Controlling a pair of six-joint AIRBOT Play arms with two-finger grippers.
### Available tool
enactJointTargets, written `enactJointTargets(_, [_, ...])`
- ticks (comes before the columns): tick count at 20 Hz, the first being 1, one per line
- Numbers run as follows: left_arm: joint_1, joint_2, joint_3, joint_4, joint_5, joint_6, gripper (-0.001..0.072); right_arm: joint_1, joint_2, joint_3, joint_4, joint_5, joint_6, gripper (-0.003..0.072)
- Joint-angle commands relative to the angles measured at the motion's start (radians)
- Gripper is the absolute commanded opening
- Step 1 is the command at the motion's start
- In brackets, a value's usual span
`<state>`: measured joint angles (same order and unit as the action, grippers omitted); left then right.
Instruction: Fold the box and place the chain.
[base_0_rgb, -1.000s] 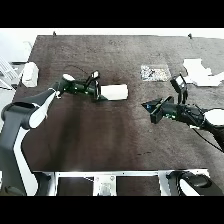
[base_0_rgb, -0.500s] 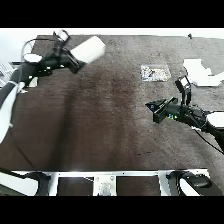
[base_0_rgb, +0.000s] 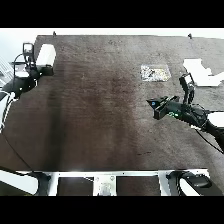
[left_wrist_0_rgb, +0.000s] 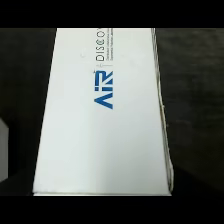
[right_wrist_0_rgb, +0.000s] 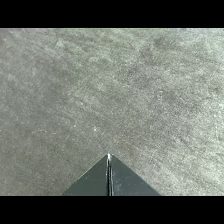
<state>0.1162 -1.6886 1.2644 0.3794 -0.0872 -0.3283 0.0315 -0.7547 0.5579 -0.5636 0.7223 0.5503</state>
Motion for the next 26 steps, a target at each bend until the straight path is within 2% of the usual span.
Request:
enactJointTargets(1, [0.031,-0.042,-0.011,0.003,0.053,-0.046,0.0016,0.0,-0.001,-0.001,0.007,-0.008,0.001,0.0015])
enactJointTargets(7, [0.033,-0.126,-0.01,0.003,0.056,-0.046,0.0017,0.0,-0.001,-0.001,0.04,-0.009,0.0,0.0015])
enactJointTargets(9, [0.053,-0.15,0.002,0.003,0.009,-0.049,0.0017,0.0,-0.001,-0.001,0.04,-0.009,0.0,0.0015])
enactJointTargets(15, [0.068,-0.162,0.003,0.006,0.013,-0.056,0.0022,0.0,-0.001,-0.001,0.06,-0.016,0.0,0.0015])
enactJointTargets(16, [0.068,-0.162,0.003,0.008,0.0,-0.053,0.007,0.0,-0.001,-0.001,0.06,-0.016,0.0,0.0015])
enactJointTargets(17, [0.068,-0.162,0.003,0.01,0.0,-0.032,0.049,0.0,-0.002,0.0,0.069,-0.018,0.0,0.0015])
enactJointTargets(18, [0.068,-0.162,0.003,0.009,0.019,-0.022,0.072,0.0,-0.001,0.0,0.078,-0.023,0.0,0.0015])
enactJointTargets(23, [0.068,-0.155,0.003,0.01,-0.006,-0.004,0.072,0.0,-0.001,-0.001,0.085,-0.024,0.0,0.0016])
enactJointTargets(24, [0.069,-0.15,0.003,0.01,-0.003,-0.004,0.072,0.0,-0.001,-0.001,0.085,-0.023,0.0,0.0058])
enactJointTargets(25, [0.069,-0.142,0.003,0.01,0.0,-0.004,0.072,0.0,-0.001,-0.001,0.085,-0.024,0.0,0.0181])
enactJointTargets(26, [0.068,-0.134,0.003,0.01,-0.003,-0.004,0.072,0.0,-0.001,-0.001,0.085,-0.024,0.0,0.0246])
